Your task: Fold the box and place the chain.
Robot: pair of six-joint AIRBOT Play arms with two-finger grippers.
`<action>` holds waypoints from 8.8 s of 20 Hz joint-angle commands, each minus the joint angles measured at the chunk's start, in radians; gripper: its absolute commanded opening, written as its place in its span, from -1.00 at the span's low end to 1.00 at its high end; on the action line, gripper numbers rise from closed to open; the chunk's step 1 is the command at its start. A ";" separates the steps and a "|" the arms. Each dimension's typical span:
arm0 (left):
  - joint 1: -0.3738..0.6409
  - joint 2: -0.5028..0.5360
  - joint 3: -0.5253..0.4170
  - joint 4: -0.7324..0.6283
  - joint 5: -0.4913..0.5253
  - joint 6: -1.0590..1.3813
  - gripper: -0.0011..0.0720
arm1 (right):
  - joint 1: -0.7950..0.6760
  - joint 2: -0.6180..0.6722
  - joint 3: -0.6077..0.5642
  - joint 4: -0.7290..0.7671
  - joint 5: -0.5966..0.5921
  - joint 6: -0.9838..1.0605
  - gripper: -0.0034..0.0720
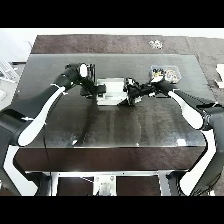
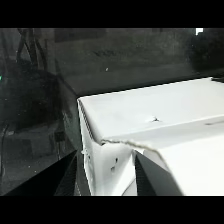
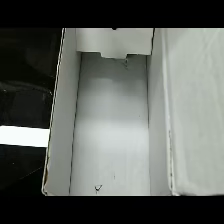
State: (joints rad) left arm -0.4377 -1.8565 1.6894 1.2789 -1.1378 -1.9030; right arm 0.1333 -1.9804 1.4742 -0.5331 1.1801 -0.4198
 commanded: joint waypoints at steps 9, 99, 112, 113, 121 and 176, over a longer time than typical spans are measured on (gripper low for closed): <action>-0.007 -0.066 0.092 0.024 -0.096 -0.036 0.15 | 0.001 0.000 0.000 0.000 -0.001 0.001 0.65; 0.338 -0.110 -0.239 -0.898 -0.081 2.352 1.00 | 0.000 0.000 0.000 0.000 0.000 0.001 0.65; 0.293 -0.158 -0.237 -0.969 -0.024 2.358 1.00 | 0.001 0.000 0.000 0.000 0.000 0.000 0.65; 0.292 -0.158 -0.236 -0.970 -0.020 2.358 1.00 | 0.001 0.000 0.000 0.000 -0.001 0.000 0.65; 0.293 -0.160 -0.236 -0.972 0.019 2.416 1.00 | 0.001 0.000 0.000 0.000 0.000 0.001 0.65; 0.270 -0.208 -0.225 -1.056 0.034 2.480 0.32 | 0.001 0.000 0.000 0.000 -0.001 0.001 0.65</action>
State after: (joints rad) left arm -0.1692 -2.0636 1.4639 0.2234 -1.1053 0.5774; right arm 0.1329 -1.9808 1.4746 -0.5327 1.1782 -0.4194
